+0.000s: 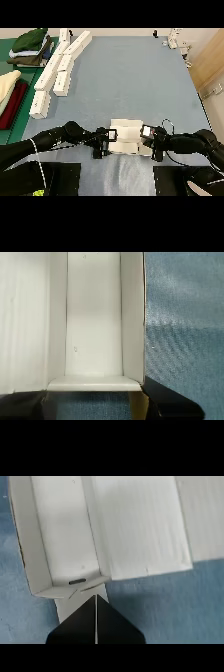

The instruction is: Fold the box.

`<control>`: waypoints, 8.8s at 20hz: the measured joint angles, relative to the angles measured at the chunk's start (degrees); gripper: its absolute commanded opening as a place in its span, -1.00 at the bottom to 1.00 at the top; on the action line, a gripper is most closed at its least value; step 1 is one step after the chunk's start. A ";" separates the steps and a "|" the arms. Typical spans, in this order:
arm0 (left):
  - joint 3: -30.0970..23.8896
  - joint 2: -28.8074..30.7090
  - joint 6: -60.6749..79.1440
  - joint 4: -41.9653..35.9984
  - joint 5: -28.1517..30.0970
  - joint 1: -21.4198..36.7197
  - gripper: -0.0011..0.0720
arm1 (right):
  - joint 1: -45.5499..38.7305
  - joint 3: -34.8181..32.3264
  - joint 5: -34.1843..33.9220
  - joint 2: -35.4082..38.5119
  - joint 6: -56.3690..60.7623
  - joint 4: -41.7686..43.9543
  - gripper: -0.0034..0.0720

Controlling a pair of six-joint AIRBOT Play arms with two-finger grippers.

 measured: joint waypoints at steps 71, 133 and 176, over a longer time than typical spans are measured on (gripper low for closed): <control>0.00 0.00 -0.04 0.00 0.13 0.00 0.42 | -23.43 5.03 -22.14 -12.17 44.50 22.18 0.33; 0.00 -0.02 -0.09 0.00 0.13 0.00 0.42 | 22.86 33.97 -33.40 -22.27 111.58 -27.69 -0.90; 0.00 -0.02 -0.04 0.02 0.15 0.00 0.42 | 9.22 2.80 10.84 -7.82 -5.42 27.69 -0.89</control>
